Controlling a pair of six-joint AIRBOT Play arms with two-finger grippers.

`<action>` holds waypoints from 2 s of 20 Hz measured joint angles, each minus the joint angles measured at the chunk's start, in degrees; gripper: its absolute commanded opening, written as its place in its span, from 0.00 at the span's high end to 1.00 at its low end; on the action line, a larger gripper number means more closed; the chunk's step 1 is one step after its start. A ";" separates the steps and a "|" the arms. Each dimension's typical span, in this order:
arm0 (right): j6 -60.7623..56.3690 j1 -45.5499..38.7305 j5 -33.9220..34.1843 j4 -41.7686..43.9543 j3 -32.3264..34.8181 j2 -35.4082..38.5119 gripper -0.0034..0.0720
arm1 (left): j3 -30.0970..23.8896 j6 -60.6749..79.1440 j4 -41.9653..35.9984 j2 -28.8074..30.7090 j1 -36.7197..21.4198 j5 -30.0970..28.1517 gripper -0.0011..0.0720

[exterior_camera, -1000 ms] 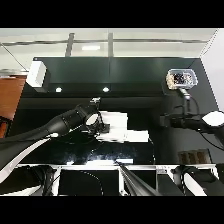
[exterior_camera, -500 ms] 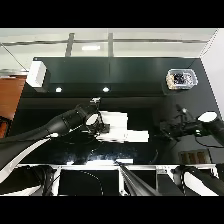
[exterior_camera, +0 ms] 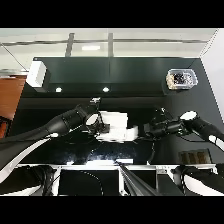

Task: Fold the box and place the chain.

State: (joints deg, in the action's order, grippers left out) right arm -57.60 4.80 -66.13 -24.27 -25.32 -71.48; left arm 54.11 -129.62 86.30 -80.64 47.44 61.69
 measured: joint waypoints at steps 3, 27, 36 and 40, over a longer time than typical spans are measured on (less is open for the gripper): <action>3.54 0.74 -1.88 2.25 -0.09 -0.11 0.25 | 0.00 0.00 0.00 0.00 0.00 0.02 0.95; -62.20 36.79 15.69 -43.54 -21.86 -0.22 0.50 | 0.00 -0.02 0.00 0.00 0.00 0.28 0.95; -77.26 44.02 9.53 -51.91 -28.11 -5.60 0.60 | 0.00 0.07 0.02 0.00 0.00 0.33 0.95; -79.45 44.85 8.07 -52.70 -29.20 -7.50 0.60 | 0.00 0.07 0.04 0.00 0.00 0.42 0.95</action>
State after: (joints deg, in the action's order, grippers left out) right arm -137.05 49.65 -58.06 -76.97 -54.52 -78.98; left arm 54.11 -129.56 86.35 -80.64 47.44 62.11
